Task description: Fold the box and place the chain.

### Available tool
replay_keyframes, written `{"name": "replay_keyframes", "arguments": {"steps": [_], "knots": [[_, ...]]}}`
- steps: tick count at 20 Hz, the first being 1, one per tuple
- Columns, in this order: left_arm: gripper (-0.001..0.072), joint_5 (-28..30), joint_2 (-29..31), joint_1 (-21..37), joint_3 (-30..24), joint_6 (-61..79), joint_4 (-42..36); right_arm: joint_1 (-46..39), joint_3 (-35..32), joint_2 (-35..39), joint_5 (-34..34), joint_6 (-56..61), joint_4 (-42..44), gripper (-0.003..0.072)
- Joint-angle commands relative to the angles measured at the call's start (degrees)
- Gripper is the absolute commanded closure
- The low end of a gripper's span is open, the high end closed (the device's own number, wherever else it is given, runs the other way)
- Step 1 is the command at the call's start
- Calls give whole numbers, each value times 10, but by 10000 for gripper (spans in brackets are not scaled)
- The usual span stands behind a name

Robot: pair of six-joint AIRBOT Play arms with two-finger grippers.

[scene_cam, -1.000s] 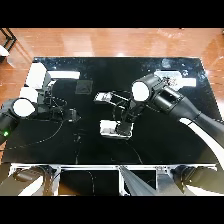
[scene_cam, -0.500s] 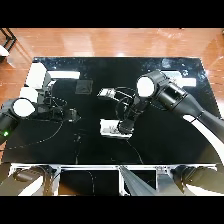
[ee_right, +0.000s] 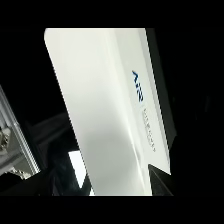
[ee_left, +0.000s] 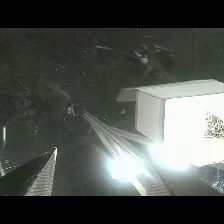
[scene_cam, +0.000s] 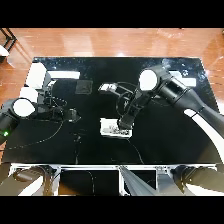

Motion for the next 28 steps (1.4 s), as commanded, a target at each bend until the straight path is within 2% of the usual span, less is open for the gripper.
{"name": "replay_keyframes", "arguments": {"steps": [1,4,8,14,20,24,28], "knots": [[80,0,0,1,0,0,0,-34,16,-3,5,-1,28,-16],[79,0,0,1,0,0,0,-71,16,-9,-20,-2,26,-16],[80,0,0,1,0,0,0,-78,8,-20,0,-2,28,-15],[80,0,0,1,0,0,0,-48,-34,-20,12,-10,30,-16],[80,0,0,1,0,0,0,-4,-34,-20,9,-17,29,-16],[80,0,0,1,0,0,0,15,-34,-20,3,-22,-21,-16],[80,0,0,1,0,0,0,13,-34,-19,8,-27,22,-16]]}}
